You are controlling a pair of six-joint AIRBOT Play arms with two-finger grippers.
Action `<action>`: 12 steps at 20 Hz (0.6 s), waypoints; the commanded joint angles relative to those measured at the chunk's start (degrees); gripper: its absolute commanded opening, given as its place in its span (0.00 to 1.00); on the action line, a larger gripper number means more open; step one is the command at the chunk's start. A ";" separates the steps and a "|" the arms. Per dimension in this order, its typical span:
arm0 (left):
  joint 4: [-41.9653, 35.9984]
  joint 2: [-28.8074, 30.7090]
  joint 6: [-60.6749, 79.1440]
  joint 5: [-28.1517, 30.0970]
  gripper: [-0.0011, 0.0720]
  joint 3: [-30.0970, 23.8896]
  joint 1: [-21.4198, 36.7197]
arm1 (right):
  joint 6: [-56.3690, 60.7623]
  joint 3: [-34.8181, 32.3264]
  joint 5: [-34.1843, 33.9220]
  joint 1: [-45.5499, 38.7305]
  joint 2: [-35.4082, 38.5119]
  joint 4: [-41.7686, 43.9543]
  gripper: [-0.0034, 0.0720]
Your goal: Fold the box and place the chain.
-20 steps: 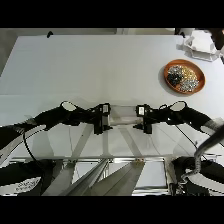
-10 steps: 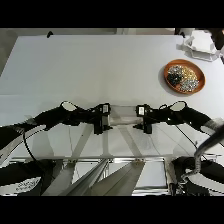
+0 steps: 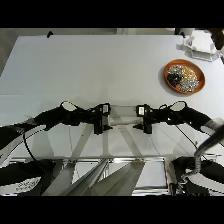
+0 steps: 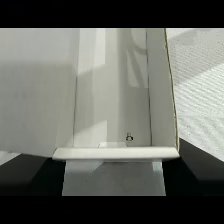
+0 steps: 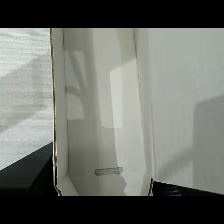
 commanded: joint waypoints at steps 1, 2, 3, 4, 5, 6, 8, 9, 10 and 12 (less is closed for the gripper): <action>0.02 -0.04 0.00 0.02 0.58 0.00 0.00 | 0.00 0.02 1.55 0.02 0.00 0.48 0.53; 0.02 -0.04 0.00 0.02 0.58 0.00 0.00 | 0.04 0.02 2.54 0.02 0.00 0.26 0.53; 0.02 -0.04 0.00 0.02 0.58 0.00 0.00 | 0.00 0.02 3.69 0.02 0.00 -0.74 0.53; 0.00 -0.04 0.00 0.02 0.58 0.00 0.00 | -0.02 0.02 3.80 0.02 0.00 -1.31 0.53; 0.02 -0.04 0.00 0.02 0.58 0.00 0.00 | 0.00 0.02 3.76 0.02 0.07 -1.31 0.59; 0.02 -0.04 0.00 0.00 0.58 0.00 0.00 | 0.00 0.02 3.65 0.02 0.13 -1.31 0.82; 0.00 -0.04 0.00 0.00 0.58 0.00 0.00 | 0.42 0.02 2.40 0.02 0.90 -1.51 0.99; 0.00 -0.04 0.00 0.00 0.58 0.00 0.00 | 1.77 0.02 2.25 0.02 1.57 -1.75 0.99; 0.00 -0.04 0.00 0.00 0.58 0.00 0.00 | 2.97 0.02 2.25 0.02 2.25 -2.60 0.99; 0.00 -0.04 0.00 0.00 0.58 0.00 0.00 | 7.13 0.02 2.10 0.00 3.41 -6.43 0.99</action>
